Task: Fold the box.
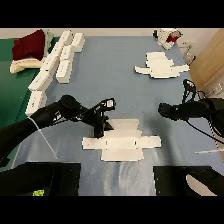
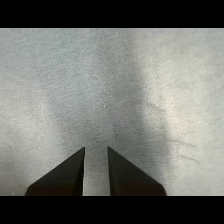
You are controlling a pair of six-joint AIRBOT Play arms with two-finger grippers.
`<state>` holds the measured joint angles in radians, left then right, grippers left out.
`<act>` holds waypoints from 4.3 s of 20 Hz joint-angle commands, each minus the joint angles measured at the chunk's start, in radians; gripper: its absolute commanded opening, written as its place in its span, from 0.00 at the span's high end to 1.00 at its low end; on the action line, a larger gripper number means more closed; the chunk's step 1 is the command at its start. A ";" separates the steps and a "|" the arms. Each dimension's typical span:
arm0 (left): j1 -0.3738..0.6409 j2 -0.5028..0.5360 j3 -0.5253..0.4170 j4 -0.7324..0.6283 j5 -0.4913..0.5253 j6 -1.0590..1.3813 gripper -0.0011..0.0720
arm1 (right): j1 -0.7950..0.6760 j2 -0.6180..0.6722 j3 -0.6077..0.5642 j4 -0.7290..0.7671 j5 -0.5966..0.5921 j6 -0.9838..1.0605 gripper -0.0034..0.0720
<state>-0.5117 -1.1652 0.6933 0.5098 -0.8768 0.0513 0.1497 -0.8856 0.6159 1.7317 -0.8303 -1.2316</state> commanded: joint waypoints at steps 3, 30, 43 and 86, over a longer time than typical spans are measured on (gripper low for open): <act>0.000 0.066 0.036 -0.005 0.040 0.008 0.97 | 0.001 0.000 0.001 -0.003 0.000 -0.001 0.67; -0.097 -0.044 0.028 0.111 0.066 -0.097 0.97 | 0.001 0.000 0.001 -0.003 -0.003 -0.008 0.77; -0.097 -0.040 0.032 0.115 0.085 -0.097 0.96 | 0.001 0.000 0.001 0.061 -0.159 -0.116 0.94; -0.098 -0.041 0.044 0.118 0.090 -0.097 0.96 | 0.892 -0.004 -0.175 -0.366 0.021 -0.441 0.05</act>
<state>-0.6090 -1.2064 0.7368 0.6281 -0.7872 -0.0460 1.0290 -0.8371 0.4400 1.4784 -0.8665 -1.7382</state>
